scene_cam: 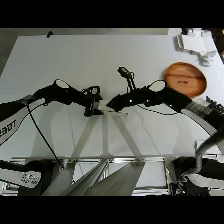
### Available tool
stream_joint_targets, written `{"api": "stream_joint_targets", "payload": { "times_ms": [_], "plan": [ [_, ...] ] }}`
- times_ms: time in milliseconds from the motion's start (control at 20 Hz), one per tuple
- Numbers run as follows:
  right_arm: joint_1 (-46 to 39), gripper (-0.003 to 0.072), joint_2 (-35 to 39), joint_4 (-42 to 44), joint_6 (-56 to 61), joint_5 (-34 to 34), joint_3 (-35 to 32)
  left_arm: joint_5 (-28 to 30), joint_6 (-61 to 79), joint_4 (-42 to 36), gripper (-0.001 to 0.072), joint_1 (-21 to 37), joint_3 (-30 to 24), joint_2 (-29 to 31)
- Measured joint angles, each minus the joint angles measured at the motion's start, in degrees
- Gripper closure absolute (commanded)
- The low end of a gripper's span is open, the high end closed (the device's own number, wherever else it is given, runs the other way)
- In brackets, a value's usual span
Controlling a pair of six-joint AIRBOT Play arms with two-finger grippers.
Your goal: Fold the box and place the chain.
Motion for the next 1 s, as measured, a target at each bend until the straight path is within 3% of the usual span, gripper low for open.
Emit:
{"api": "stream_joint_targets", "payload": {
  "times_ms": [550, 850, 900, 950, 1000],
  "plan": [
    [3.4, 0.0674, -5.4, -3.6, 7.5, -4.6, 0.0, -0.1, 0.2, 0.2, 0.0392, 0.0, 0.0, 0.0],
    [0.2, 0.0673, 4.1, -5.1, 8.3, -4.8, 0.4, 0.0, -0.2, -0.1, 0.0408, 0.0, 0.0, 0.0],
    [-1.4, 0.0673, 6.8, -5.7, 8.5, -4.9, 0.5, 0.0, -0.2, -0.1, 0.059, 0.0, 0.0, 0.0],
    [-3.1, 0.0673, 9.1, -6.9, 8.9, -4.7, 0.5, 0.0, -0.2, 0.0, 0.0693, 0.0, 0.0, 0.0],
    [-5.2, 0.0673, 11.6, -9.0, 9.6, -4.8, 0.5, 0.0, -1.2, 0.1, 0.0695, 0.0, 0.0, 0.2]
  ]
}}
